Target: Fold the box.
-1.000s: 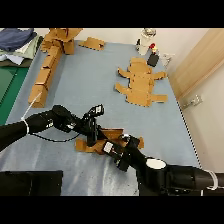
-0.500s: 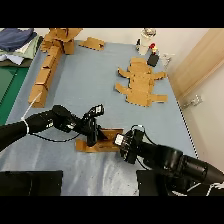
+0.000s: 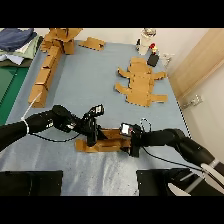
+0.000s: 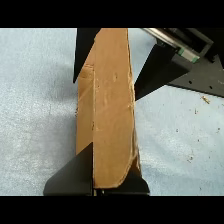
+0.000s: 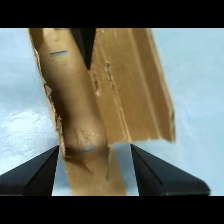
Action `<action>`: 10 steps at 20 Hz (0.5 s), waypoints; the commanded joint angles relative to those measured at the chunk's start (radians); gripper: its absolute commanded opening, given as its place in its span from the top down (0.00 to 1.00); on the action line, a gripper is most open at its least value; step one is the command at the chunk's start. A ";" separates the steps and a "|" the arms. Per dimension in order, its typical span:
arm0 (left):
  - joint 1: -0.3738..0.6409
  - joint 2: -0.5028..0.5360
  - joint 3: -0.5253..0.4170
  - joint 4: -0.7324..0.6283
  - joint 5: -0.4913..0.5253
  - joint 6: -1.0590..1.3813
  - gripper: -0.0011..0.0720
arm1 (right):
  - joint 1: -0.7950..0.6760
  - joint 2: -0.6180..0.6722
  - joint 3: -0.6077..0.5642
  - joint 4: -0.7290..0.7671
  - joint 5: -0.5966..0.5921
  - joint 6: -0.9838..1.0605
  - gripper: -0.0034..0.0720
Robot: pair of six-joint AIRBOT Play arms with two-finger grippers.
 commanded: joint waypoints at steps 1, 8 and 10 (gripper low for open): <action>0.000 -0.001 0.000 0.000 0.000 0.000 0.97 | -0.063 -0.133 0.052 0.138 -0.121 -0.167 0.00; 0.000 -0.001 0.000 0.000 0.000 0.000 0.97 | -0.063 -0.145 0.077 0.067 -0.145 -0.163 0.00; 0.000 -0.001 0.000 0.000 0.000 0.000 0.97 | -0.059 -0.148 0.077 0.068 -0.150 -0.163 0.00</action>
